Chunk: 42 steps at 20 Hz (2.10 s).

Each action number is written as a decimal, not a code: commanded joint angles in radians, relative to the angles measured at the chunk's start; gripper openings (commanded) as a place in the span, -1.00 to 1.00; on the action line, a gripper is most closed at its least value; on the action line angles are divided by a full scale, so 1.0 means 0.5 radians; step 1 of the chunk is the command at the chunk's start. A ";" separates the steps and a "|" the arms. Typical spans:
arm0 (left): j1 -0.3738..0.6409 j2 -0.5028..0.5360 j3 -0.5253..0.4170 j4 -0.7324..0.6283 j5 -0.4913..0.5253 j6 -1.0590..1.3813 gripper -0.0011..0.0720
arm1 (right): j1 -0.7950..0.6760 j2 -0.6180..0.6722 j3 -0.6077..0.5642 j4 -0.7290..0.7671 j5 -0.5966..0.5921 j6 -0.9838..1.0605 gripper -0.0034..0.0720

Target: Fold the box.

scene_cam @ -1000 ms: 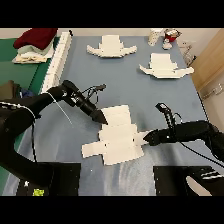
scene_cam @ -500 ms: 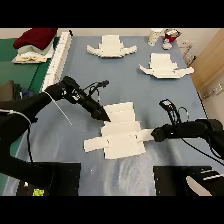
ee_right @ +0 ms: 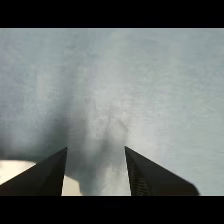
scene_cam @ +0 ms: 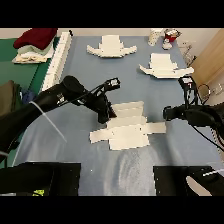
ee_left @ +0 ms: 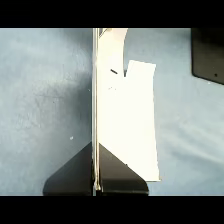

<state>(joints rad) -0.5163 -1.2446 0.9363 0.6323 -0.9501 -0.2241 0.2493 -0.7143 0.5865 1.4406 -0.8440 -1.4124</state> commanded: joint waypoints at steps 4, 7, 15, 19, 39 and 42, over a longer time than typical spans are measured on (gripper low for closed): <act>-0.456 0.443 -0.477 0.061 0.837 0.159 -0.95 | -0.001 -0.081 0.037 0.024 0.017 0.158 0.57; -0.589 0.499 -0.649 0.061 0.973 0.157 -0.94 | -0.001 -0.144 0.037 0.086 0.017 0.162 0.57; -0.533 0.479 -0.671 0.063 0.883 0.156 -0.94 | 0.000 -0.266 0.036 0.264 0.017 0.162 0.56; -0.254 0.475 -0.512 0.088 0.496 0.160 -0.94 | 0.000 -0.266 0.036 0.294 0.011 0.162 0.57; -0.138 0.105 -0.279 0.082 0.198 0.252 -0.93 | 0.000 -0.266 0.036 0.362 0.012 0.162 0.57; -0.139 0.105 -0.279 0.082 0.121 0.252 -0.93 | 0.000 -0.266 0.036 0.368 0.011 0.162 0.56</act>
<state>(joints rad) -0.5865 -1.1915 0.7956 0.6727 -0.8600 -0.0963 0.2493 -0.8467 0.6037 1.6196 -0.8379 -1.3319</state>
